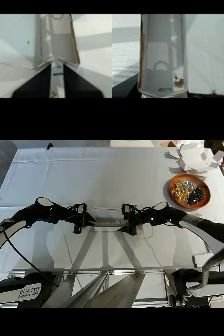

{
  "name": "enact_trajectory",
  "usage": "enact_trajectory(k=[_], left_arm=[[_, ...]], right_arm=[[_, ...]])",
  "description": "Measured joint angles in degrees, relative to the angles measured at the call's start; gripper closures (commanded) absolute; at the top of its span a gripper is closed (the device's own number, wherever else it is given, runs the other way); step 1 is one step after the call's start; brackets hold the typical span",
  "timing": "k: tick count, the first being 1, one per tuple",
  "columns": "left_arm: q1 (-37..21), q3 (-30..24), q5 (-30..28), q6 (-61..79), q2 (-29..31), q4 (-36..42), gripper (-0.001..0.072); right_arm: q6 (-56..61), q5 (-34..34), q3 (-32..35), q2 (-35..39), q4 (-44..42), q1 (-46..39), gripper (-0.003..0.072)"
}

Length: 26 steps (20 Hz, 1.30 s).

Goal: Fold the box and place the chain.

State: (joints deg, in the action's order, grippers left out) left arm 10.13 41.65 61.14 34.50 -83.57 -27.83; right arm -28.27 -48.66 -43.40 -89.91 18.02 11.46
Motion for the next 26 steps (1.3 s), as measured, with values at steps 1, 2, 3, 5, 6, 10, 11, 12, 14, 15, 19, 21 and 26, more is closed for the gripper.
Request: enact_trajectory(k=[1,2,3,5,6,10,11,12,14,15,19,21,26], left_arm=[[0.0,0.0,0.0,0.0,-0.2,0.4,0.0305],[0.0,0.0,0.0,0.0,-0.4,0.9,0.0305],[0.0,0.0,0.0,0.0,-0.6,1.3,0.0305],[0.0,0.0,-0.1,0.0,-1.1,2.4,0.0307],[0.0,0.0,-0.1,0.0,-1.3,2.7,0.0351],[0.0,0.0,0.1,-1.1,-1.5,3.8,0.0702],[0.0,0.0,0.0,-1.3,-1.4,3.8,0.0702],[0.0,0.0,0.0,-1.3,-1.2,3.8,0.0702],[0.0,0.0,0.0,-1.6,-0.1,3.8,0.0702],[0.0,0.0,0.1,-1.8,0.8,3.8,0.0702],[-0.2,0.0,1.6,-6.3,6.4,3.7,0.0701],[-0.7,0.0,2.7,-8.7,9.9,3.3,0.0703],[-5.4,0.0,3.8,-16.2,18.8,0.3,0.0707]], right_arm=[[0.0,0.0,0.0,0.0,0.0,0.0,0.0231],[0.0,0.0,0.0,0.0,0.0,0.0,0.0231],[0.0,0.0,0.0,0.0,0.0,0.0,0.0231],[0.1,0.0,0.0,0.0,0.0,0.0,0.0231],[0.1,0.0,0.0,0.0,0.0,0.0,0.0231],[0.0,0.0,0.0,0.0,0.0,0.0,0.0231],[0.0,0.0,0.0,0.0,0.0,0.0,0.0231],[0.0,0.0,0.0,0.0,0.0,0.0,0.0231],[0.0,0.0,0.0,0.0,0.0,0.0,0.0231],[0.0,0.0,0.0,0.0,0.0,0.0,0.0231],[-0.1,-0.1,0.0,0.0,0.0,0.0,0.0231],[0.0,-0.1,0.0,0.0,0.0,0.0,0.0231],[0.0,0.0,0.0,0.0,0.0,0.0,0.0231]])
